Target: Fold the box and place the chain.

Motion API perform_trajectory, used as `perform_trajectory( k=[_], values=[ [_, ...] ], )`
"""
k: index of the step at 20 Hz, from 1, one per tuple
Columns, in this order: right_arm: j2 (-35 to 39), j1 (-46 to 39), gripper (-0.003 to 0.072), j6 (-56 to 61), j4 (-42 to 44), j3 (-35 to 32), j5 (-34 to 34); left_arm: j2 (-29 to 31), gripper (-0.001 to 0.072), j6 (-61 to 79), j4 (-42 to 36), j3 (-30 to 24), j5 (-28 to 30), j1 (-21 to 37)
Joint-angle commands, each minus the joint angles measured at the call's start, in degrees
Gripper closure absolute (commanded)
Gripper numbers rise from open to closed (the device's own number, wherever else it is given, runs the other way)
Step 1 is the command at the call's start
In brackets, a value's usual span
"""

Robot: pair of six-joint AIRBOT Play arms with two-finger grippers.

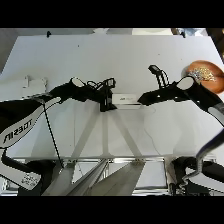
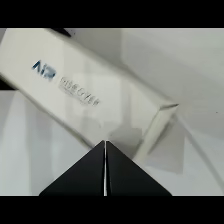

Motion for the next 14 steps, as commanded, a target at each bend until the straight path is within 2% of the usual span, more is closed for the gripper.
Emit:
perform_trajectory(
  k=[1, 5, 8, 14],
  values=[
    [6.0, 0.0, 0.0677, -0.3, 0.3, 0.9, -1.8, 0.0, 0.0691, 0.4, 0.2, 0.0, 0.1, 0.0],
    [14.7, -0.3, 0.0677, 4.0, -11.4, 2.8, -2.6, 0.0, 0.0691, 0.4, 0.2, 0.0, 0.1, 0.0],
    [19.4, -4.5, 0.0677, 10.4, -21.1, 3.0, -4.3, 0.0, 0.0691, 0.4, 0.2, 0.0, 0.1, 0.0],
    [19.5, -16.8, 0.0677, 16.5, -37.8, 3.0, -2.2, 0.0, 0.0691, 0.4, 0.2, 0.0, 0.1, 0.0]
  ],
)
